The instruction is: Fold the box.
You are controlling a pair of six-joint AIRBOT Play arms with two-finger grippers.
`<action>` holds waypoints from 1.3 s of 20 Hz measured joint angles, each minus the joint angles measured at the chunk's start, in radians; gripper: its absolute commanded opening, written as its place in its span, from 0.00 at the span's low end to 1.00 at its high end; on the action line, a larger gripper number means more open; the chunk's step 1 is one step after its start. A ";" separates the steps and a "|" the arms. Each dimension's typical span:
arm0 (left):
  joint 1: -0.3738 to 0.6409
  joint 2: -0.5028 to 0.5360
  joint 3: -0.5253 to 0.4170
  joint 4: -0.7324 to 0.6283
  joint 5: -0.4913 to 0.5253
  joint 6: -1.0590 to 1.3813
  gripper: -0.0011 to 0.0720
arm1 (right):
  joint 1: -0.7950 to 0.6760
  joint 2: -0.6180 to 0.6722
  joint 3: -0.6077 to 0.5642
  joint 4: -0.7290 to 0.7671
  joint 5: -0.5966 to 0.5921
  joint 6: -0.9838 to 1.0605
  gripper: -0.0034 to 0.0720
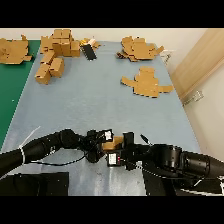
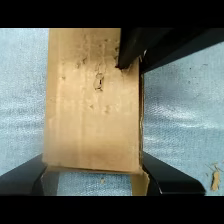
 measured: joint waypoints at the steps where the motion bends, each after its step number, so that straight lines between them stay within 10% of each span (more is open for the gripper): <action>1: 0.000 0.000 0.000 0.000 0.000 0.000 0.74 | 0.000 -0.001 0.000 0.011 0.000 0.000 0.20; 3: 0.000 0.000 0.000 0.001 0.000 0.000 0.74 | 0.000 -0.002 0.000 0.034 0.000 0.000 0.21; 6: 0.000 0.000 0.000 0.001 0.000 0.000 0.74 | 0.000 -0.002 0.000 0.055 -0.002 0.000 0.52; 26: 0.000 0.000 0.000 -0.001 0.000 0.000 0.74 | 0.000 0.042 0.007 0.053 -0.068 0.003 0.53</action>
